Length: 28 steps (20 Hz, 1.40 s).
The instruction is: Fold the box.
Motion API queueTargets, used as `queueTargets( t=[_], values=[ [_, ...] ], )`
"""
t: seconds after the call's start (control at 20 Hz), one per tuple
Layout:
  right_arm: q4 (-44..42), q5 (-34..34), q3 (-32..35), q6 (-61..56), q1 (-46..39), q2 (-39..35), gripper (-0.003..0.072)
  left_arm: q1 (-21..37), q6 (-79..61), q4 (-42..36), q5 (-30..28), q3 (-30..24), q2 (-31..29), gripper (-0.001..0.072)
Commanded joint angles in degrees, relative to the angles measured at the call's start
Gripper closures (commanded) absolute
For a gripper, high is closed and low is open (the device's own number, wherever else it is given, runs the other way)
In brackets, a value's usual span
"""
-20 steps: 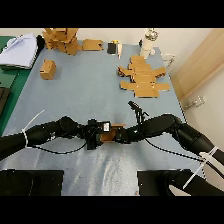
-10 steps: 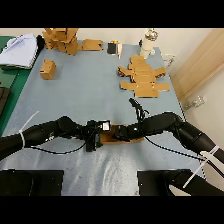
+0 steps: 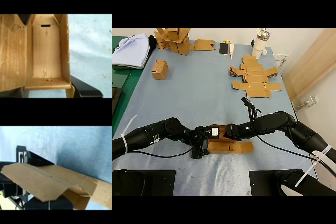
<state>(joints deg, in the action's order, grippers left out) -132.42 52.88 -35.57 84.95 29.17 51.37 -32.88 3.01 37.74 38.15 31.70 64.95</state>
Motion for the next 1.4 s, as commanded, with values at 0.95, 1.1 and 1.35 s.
queueTargets(
  t=[0.95, 1.1, 1.35],
  values=[
    [0.0, -0.3, -0.1, -0.1, 0.6, 0.1, 0.0684, 0.0, -9.7, -9.9, -4.6, -5.0, 1.8, 0.0292],
    [0.0, -0.3, 0.0, -0.1, 0.6, 0.1, 0.0685, 0.0, -9.9, -9.9, -4.6, -5.1, 1.8, 0.0292],
    [0.2, -3.6, 0.0, 0.3, 0.6, 1.6, 0.0684, 0.0, -9.9, -9.9, -4.5, -5.1, 1.8, 0.0292]
  ],
)
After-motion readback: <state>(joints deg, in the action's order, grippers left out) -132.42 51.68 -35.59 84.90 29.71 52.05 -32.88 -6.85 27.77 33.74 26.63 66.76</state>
